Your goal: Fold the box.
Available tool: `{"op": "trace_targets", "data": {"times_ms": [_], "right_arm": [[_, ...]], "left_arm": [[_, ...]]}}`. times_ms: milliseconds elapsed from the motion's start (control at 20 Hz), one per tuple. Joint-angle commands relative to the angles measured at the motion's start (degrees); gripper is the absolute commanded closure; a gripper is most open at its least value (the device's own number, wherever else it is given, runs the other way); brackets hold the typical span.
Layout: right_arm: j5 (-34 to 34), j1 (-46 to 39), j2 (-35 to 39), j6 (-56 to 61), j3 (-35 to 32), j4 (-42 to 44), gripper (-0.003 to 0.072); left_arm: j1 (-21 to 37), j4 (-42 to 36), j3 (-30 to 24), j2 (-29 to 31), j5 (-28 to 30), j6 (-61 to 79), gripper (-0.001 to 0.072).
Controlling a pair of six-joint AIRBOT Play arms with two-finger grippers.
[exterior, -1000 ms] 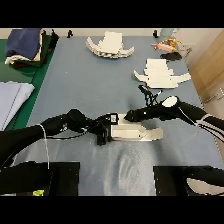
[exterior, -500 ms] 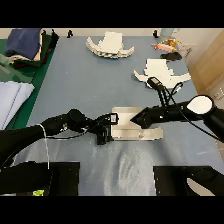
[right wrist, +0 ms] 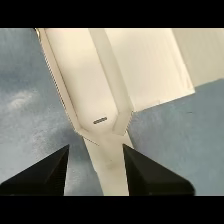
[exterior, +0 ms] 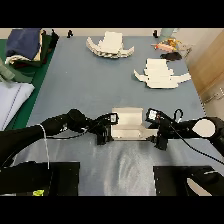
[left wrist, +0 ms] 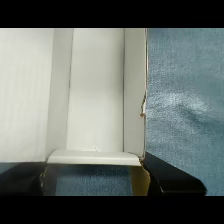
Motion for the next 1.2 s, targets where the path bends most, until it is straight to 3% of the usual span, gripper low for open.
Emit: {"op": "trace_targets", "data": {"times_ms": [0,350,400,550,600,800,850,900,950,1000,1050,1150], "right_arm": [[-5.53,0.04,-0.46,-7.89,-2.16,-2.14,0.0161],[-13.20,0.04,-8.59,-20.06,-2.73,6.27,0.0186],[-13.73,0.04,-9.60,-22.58,-2.71,8.59,0.0296],[-12.48,0.07,-11.13,-25.51,-2.71,15.72,0.0441],[-11.96,0.07,-11.13,-25.51,-2.71,17.05,0.0473],[-12.02,0.07,-11.13,-25.66,-2.71,17.97,0.0474],[-12.02,0.07,-11.13,-25.68,-2.75,17.99,0.0446],[-12.02,0.07,-11.15,-25.66,-2.82,18.08,0.0349],[-12.02,0.07,-11.34,-25.81,-2.84,18.64,0.0206],[-12.04,0.07,-11.85,-25.83,-2.84,19.37,0.0126],[-12.02,0.07,-12.41,-25.83,-2.82,19.63,0.0083],[-11.98,0.07,-12.92,-25.83,-2.82,19.69,0.0083]], "left_arm": [[-0.02,0.02,0.00,0.04,0.02,0.02,0.0103],[-0.02,0.02,0.00,0.04,0.00,0.02,0.0103],[-0.02,0.02,0.00,0.04,0.00,0.02,0.0103],[-0.02,0.02,0.00,0.04,0.00,0.02,0.0103],[-0.02,0.02,0.00,0.04,0.02,0.02,0.0102],[-0.02,0.02,0.00,0.04,0.02,0.02,0.0102],[-0.02,0.02,0.00,0.04,0.00,0.02,0.0103],[-0.02,0.02,0.00,0.04,0.00,0.02,0.0103],[-0.02,0.02,0.00,0.04,0.02,0.02,0.0103],[-0.02,0.02,0.00,0.04,0.00,0.02,0.0103],[-0.02,0.02,0.00,0.04,0.00,0.02,0.0103],[-0.02,0.02,0.00,0.04,0.00,0.02,0.0103]]}}
